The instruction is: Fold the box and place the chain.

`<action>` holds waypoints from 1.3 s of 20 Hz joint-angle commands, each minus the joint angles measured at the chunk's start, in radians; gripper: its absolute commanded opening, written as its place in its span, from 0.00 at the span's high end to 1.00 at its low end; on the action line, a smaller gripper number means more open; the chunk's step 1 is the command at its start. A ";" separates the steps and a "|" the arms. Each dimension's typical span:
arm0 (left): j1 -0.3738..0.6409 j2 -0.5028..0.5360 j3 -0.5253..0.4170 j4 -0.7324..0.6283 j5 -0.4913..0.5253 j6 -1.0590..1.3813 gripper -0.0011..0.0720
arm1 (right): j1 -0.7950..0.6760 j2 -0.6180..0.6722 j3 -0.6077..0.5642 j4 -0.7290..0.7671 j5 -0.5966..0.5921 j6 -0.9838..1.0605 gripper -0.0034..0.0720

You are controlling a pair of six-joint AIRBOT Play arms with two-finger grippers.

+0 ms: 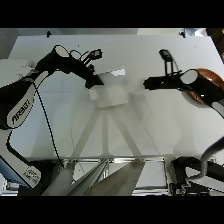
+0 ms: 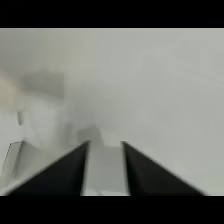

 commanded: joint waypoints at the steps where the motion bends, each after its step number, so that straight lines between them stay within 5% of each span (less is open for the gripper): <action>1: -0.002 0.002 0.002 -0.032 0.001 0.001 0.98 | -0.025 0.044 0.003 0.005 0.046 -0.024 0.34; 5: -0.003 0.002 0.002 -0.032 -0.012 0.001 0.98 | -0.025 0.044 0.004 -0.037 0.129 -0.077 0.34; 11: -0.014 0.042 0.002 -0.028 -0.108 0.001 0.98 | -0.025 0.044 0.003 -0.277 0.055 -0.077 0.32; 20: -0.062 0.148 0.001 0.102 -0.201 -0.004 0.98 | -0.025 0.044 0.003 -0.278 0.046 -0.077 0.32; 26: -0.062 0.150 0.001 0.048 -0.277 -0.005 0.98 | -0.025 0.044 0.004 -0.278 0.046 -0.077 0.32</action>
